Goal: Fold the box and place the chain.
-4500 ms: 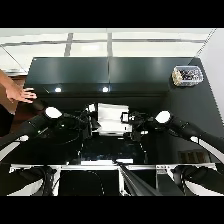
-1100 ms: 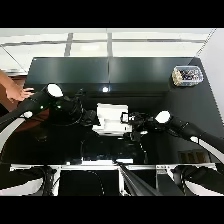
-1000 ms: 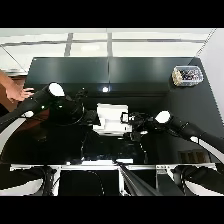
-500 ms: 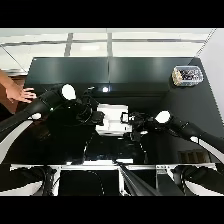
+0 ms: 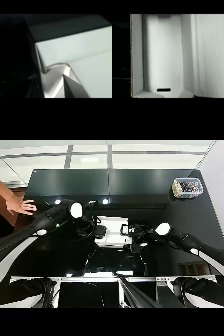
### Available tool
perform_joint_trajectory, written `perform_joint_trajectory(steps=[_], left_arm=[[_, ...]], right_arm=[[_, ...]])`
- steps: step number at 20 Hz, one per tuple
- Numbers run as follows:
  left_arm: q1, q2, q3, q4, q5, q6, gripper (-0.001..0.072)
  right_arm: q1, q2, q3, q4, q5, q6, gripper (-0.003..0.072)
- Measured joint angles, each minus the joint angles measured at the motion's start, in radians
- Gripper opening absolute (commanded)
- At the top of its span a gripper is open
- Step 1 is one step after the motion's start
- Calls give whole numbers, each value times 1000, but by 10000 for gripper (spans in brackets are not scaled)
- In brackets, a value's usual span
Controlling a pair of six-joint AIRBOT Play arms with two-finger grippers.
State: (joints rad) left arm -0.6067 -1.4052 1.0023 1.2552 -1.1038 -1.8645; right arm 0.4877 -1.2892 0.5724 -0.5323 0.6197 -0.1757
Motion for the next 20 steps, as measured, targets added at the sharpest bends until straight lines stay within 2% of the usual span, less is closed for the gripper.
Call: perform_joint_trajectory(steps=[6,14,15,16,18,20], left_arm=[[-82,-24,15,150,20,-169,385],[-140,-69,60,248,-24,-347,385],[-146,-74,63,251,-25,-358,354],[-150,-80,64,251,-24,-369,208],[-157,-85,68,251,-23,-380,32],[-160,-89,74,251,-28,-387,24]], right_arm=[[0,0,0,0,0,0,430],[0,0,0,-1,1,0,430],[0,0,0,-1,1,0,430],[0,0,0,-1,1,0,430],[0,0,0,-1,2,-1,430],[0,0,0,-2,4,-2,430]])
